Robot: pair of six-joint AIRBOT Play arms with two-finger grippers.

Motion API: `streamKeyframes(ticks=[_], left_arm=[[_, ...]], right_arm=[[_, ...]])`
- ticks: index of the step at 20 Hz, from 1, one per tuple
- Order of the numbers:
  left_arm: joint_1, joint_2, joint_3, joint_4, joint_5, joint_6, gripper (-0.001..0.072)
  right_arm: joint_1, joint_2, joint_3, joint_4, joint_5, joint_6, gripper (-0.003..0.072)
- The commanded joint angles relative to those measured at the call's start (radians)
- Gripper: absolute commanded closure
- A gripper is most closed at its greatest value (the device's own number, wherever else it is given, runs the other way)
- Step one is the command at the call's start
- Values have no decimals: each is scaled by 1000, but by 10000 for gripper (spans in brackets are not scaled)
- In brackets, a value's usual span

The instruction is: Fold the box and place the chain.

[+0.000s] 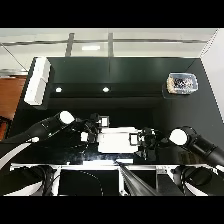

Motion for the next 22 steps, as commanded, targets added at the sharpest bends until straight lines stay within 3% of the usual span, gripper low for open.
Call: streamKeyframes(ticks=[1, 8, 17, 22], left_arm=[[0, -1, 0, 0, 0, 0, 683], [0, -1, 0, 0, 1, 0, 683], [0, -1, 0, 0, 1, 0, 683], [0, -1, 0, 0, 1, 0, 683]], right_arm=[[3, -15, -14, 35, 3, -3, 101], [8, -36, -26, 63, -84, -12, 101], [69, -58, -35, 93, -102, -23, 101], [88, -58, -35, 121, -258, 56, 102]])
